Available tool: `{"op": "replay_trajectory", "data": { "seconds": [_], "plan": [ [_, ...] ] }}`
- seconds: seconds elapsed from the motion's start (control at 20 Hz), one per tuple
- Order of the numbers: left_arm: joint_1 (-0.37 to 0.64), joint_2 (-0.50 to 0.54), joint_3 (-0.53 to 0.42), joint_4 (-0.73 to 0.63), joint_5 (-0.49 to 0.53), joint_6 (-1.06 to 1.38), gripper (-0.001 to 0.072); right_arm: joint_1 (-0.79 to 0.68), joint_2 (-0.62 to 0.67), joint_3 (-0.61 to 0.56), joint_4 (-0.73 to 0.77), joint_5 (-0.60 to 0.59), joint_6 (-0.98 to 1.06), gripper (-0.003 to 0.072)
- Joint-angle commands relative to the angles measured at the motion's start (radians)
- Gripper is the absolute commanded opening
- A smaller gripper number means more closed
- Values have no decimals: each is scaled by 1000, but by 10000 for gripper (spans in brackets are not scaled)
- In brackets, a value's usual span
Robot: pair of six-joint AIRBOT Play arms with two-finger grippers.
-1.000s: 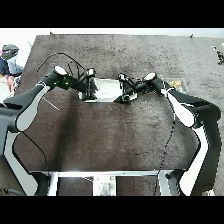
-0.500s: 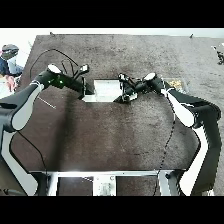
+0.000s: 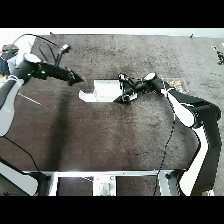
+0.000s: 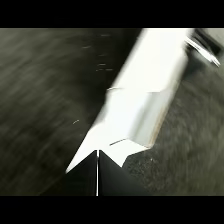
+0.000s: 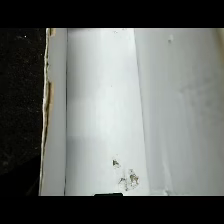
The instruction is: Fold the box and place the chain.
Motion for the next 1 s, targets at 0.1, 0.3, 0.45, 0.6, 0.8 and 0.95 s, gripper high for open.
{"op": "replay_trajectory", "data": {
  "seconds": [0.1, 0.3, 0.45, 0.6, 0.8, 0.95],
  "plan": [
    [107, 32, -59, 51, 52, -401, 7, 1, 0, 0, 0, 0, 0, 463],
    [130, 31, -164, 68, 78, -471, 9, 1, 0, 0, 0, 0, 0, 463],
    [98, 15, -234, 61, 111, -495, 9, 1, 0, 0, 0, 0, 0, 463],
    [64, 15, -299, 28, 194, -495, 10, 1, 0, 0, 0, 0, 0, 463],
    [43, -11, -348, -36, 238, -494, 10, 1, 0, 0, 0, 0, 0, 463],
    [43, -67, -350, -142, 203, -438, 10, 1, 0, 0, 0, 0, 0, 463]
  ]
}}
